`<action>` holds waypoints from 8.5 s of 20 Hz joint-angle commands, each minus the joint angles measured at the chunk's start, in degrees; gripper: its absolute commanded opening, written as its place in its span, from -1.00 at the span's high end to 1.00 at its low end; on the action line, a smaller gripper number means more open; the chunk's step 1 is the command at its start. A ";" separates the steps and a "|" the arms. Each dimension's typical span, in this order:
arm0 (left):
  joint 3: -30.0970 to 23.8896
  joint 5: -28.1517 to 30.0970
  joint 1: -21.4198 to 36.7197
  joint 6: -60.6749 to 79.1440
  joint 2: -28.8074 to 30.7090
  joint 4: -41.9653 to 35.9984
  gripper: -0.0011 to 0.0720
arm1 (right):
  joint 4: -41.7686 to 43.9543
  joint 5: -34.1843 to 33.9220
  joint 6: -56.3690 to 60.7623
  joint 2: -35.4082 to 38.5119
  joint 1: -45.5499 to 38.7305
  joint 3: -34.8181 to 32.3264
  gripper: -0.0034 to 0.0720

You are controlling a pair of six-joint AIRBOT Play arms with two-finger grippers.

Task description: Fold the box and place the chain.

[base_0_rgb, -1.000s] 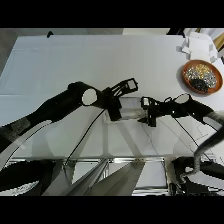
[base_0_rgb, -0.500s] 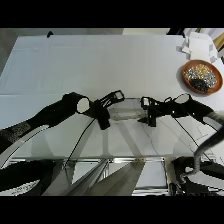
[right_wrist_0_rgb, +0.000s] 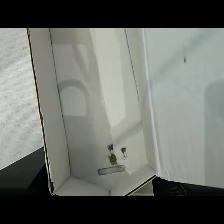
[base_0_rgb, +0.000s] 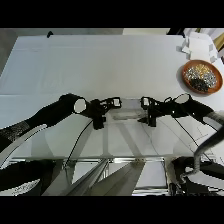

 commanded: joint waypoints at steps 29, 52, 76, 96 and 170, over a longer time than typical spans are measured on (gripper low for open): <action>-0.07 14.97 -4.42 18.56 -2.84 -9.75 0.45 | 0.02 0.04 0.02 0.04 -0.04 0.00 0.20; -0.07 14.23 -6.47 16.15 -1.16 -11.61 0.94 | 0.02 0.02 0.02 0.04 -0.04 0.00 0.20; -0.20 -5.92 7.76 -55.45 -4.66 -9.46 0.95 | 0.02 0.02 0.02 0.07 -0.04 0.00 0.20; 0.83 -1.88 3.39 -46.53 1.53 -16.11 0.67 | 0.00 0.02 0.02 0.07 -0.04 0.00 0.20; 37.33 -32.59 -9.55 -104.19 -25.14 10.64 0.37 | 0.02 0.02 0.02 0.07 -0.04 0.00 0.20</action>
